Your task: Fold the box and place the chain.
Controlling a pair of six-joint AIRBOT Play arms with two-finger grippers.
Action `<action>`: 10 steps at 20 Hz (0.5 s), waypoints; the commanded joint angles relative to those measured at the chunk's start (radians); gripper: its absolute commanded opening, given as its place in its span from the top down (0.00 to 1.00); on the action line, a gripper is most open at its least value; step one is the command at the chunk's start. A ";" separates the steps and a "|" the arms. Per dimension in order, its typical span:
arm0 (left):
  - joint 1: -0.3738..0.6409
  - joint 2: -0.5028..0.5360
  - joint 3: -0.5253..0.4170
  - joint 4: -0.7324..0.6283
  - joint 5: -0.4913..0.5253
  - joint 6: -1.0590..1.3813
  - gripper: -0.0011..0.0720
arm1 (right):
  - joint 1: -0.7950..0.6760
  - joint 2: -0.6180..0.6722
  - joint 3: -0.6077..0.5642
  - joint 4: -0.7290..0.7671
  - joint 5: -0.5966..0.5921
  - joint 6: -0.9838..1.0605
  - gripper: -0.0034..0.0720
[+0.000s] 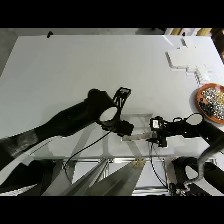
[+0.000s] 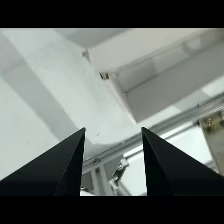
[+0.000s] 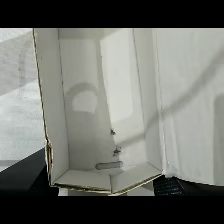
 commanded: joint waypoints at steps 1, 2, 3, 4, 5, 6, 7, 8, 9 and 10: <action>0.067 0.136 -0.129 -0.042 0.101 0.322 0.45 | 0.000 0.000 0.000 0.000 0.002 0.000 0.40; 0.098 0.175 -0.199 -0.057 0.171 0.457 0.40 | 0.000 0.000 0.000 0.000 0.002 0.000 0.40; 0.134 0.211 -0.274 -0.101 0.236 0.621 0.34 | 0.000 0.000 0.000 0.000 0.002 0.000 0.40; 0.176 0.240 -0.353 -0.177 0.290 0.844 0.34 | 0.000 0.000 0.000 0.000 0.002 0.000 0.40; 0.219 0.257 -0.428 -0.264 0.332 1.082 0.34 | 0.000 0.000 0.000 0.000 0.002 0.000 0.40; 0.254 0.259 -0.491 -0.340 0.375 1.288 0.30 | 0.000 0.000 0.000 0.000 0.002 0.000 0.40; 0.282 0.252 -0.548 -0.412 0.435 1.468 0.24 | 0.000 0.000 0.000 0.000 0.002 0.000 0.40; 0.301 0.240 -0.600 -0.482 0.510 1.637 0.21 | 0.000 0.000 0.000 0.000 0.002 0.000 0.40; 0.306 0.224 -0.639 -0.556 0.589 1.780 0.20 | 0.000 0.000 0.000 0.001 0.002 0.000 0.40; 0.304 0.201 -0.659 -0.632 0.640 1.899 0.20 | 0.000 0.000 0.000 0.000 0.002 0.000 0.40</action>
